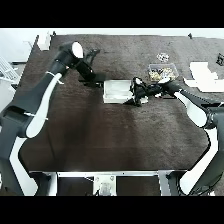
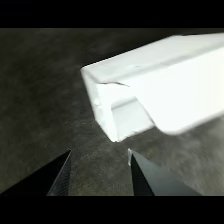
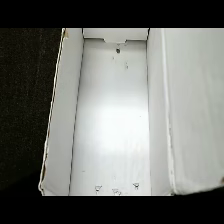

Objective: Fold the box and place the chain.

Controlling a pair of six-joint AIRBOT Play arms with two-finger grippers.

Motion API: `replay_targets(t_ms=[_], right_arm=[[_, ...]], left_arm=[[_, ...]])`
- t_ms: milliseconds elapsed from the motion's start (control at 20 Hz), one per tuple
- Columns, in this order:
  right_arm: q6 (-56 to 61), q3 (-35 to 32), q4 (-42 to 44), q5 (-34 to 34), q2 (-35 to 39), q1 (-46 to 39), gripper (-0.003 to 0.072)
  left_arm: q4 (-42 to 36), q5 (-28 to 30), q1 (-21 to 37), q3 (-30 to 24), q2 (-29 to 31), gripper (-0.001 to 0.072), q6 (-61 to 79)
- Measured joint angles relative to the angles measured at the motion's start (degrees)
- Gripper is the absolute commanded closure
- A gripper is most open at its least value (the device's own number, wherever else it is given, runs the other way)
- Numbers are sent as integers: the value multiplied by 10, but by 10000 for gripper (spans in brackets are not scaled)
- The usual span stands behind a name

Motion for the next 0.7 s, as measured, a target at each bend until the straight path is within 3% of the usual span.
replay_targets(t_ms=[150, 200, 250, 300, 350, 400, 700], right_arm=[[0, 0, 0, 0, 0, 0, 97], [0, 0, 0, 0, 0, 0, 96], [0, 0, 0, 0, 0, 0, 96], [0, 0, 0, 0, 0, 0, 96], [0, 0, 0, 0, 0, 0, 97], [0, 0, 0, 0, 0, 0, 97], [0, 0, 0, 0, 0, 0, 97]], left_arm=[[-86, 10, 42, -21, 8, 273, 146], [-112, 16, 57, -33, 8, 325, 199], [-129, 21, 69, -43, 8, 440, 241], [-148, 27, 78, -52, 8, 458, 286], [-160, 34, 83, -62, 5, 375, 334], [-169, 44, 89, -74, 1, -11, 394], [-209, 100, 100, -160, -10, -11, 721]])
